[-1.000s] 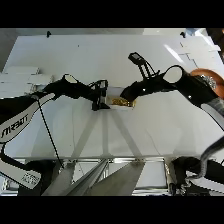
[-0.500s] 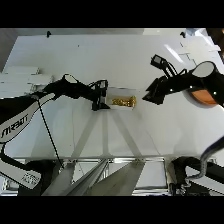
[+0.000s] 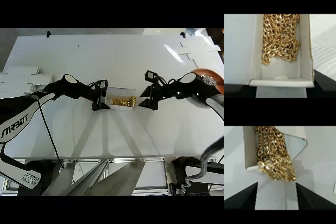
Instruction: Fold the box and place the chain.
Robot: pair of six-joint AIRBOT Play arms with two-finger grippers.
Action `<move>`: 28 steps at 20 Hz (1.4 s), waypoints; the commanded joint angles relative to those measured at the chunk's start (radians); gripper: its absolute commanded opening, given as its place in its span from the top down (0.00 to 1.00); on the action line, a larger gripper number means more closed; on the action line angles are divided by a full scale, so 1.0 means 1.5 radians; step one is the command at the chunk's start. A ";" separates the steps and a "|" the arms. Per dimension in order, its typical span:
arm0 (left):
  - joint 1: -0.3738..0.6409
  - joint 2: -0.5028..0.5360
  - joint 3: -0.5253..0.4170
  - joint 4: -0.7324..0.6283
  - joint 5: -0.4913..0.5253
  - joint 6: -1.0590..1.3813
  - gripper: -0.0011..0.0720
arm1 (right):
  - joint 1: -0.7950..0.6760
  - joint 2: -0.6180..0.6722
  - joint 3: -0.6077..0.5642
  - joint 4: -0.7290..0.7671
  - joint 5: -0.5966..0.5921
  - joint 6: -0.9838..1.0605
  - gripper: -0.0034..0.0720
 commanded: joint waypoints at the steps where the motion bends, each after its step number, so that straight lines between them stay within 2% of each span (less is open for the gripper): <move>1: 0.000 0.000 0.000 0.000 0.000 0.000 0.61 | 0.017 -0.031 -0.002 0.025 -0.035 -0.050 0.30; 5: 0.000 0.000 0.000 0.001 0.000 0.000 0.61 | 0.031 -0.054 -0.002 0.042 -0.039 -0.050 0.32; 7: 0.000 0.000 0.000 0.000 0.000 0.000 0.61 | 0.040 -0.064 -0.002 0.049 -0.056 -0.050 0.44; 8: 0.000 0.000 0.000 0.000 0.000 0.000 0.61 | 0.045 -0.068 -0.002 0.048 -0.066 -0.050 0.44; 9: 0.000 0.000 0.000 0.000 0.000 0.000 0.61 | 0.047 -0.069 -0.002 0.046 -0.072 -0.050 0.54; 10: 0.000 0.000 0.000 0.000 0.000 0.000 0.61 | 0.046 -0.069 -0.002 0.041 -0.074 -0.050 0.79; 11: 0.000 0.000 0.000 0.000 0.000 0.000 0.61 | 0.046 -0.069 -0.002 0.029 -0.074 -0.049 0.94; 15: 0.000 0.000 0.000 0.000 0.000 0.000 0.61 | 0.046 -0.062 -0.002 -0.024 -0.068 -0.023 0.94; 19: 0.000 0.000 0.000 0.000 0.000 0.000 0.61 | 0.046 -0.021 -0.002 -0.029 -0.066 0.006 0.94; 28: 0.000 0.000 0.000 0.001 0.000 0.000 0.61 | 0.047 0.085 -0.002 0.104 0.025 0.006 0.94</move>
